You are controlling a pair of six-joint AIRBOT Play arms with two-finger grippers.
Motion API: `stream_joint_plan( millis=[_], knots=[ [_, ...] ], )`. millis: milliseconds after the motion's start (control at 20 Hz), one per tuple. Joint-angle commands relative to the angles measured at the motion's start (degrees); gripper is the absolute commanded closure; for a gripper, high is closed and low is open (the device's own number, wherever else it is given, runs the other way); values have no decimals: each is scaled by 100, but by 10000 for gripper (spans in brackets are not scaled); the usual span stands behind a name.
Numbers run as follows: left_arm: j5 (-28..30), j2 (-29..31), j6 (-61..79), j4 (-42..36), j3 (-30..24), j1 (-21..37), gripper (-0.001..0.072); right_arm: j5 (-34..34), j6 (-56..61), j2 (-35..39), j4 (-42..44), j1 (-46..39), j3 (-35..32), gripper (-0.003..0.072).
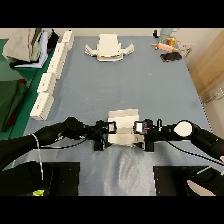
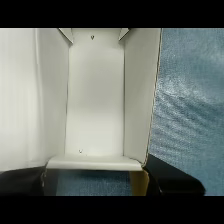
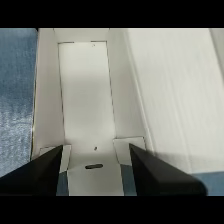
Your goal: Fold the box.
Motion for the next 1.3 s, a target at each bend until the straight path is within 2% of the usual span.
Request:
stream_joint_plan(
  millis=[0, 100, 200, 250, 450, 550, 600, 700, 750, 850, 1050, 1250],
  knots=[
    [9, -2, 2, 0, 0, 0, 199, 15, 319, 144, -229, 7, 4, 83],
    [11, -2, 0, 0, 0, 0, 199, 170, 1552, 385, -979, 4, 101, 379],
    [9, -2, 2, 0, 0, 0, 199, 527, 3353, 623, -2181, 4, 273, 638],
    [9, -2, 0, 0, 0, 0, 199, 654, 4448, 745, -2734, 4, 356, 680],
    [9, -2, 2, 0, 0, 0, 198, 1303, 9036, 1222, -4955, -103, 883, 680],
    [9, -2, 2, 0, 0, 0, 198, 1884, 10432, 1244, -5643, -452, 979, 680],
    [9, -2, 2, 0, 0, 0, 199, 2098, 10727, 1178, -5643, -743, 944, 680],
    [11, -2, 0, 0, 0, 0, 199, 2184, 10804, 920, -5165, -1364, 828, 681],
    [9, -2, 2, 0, 0, 0, 198, 2140, 10653, 710, -4614, -1679, 741, 682],
    [11, -2, 2, 0, 0, 0, 199, 2059, 9569, 236, -3191, -1996, 570, 682],
    [9, -2, 2, 0, 0, 0, 199, 2048, 8242, -369, -1449, -1967, 468, 681],
    [9, -2, 2, 0, 0, 0, 199, 2197, 7744, -293, -664, -1967, 472, 682]
  ],
)
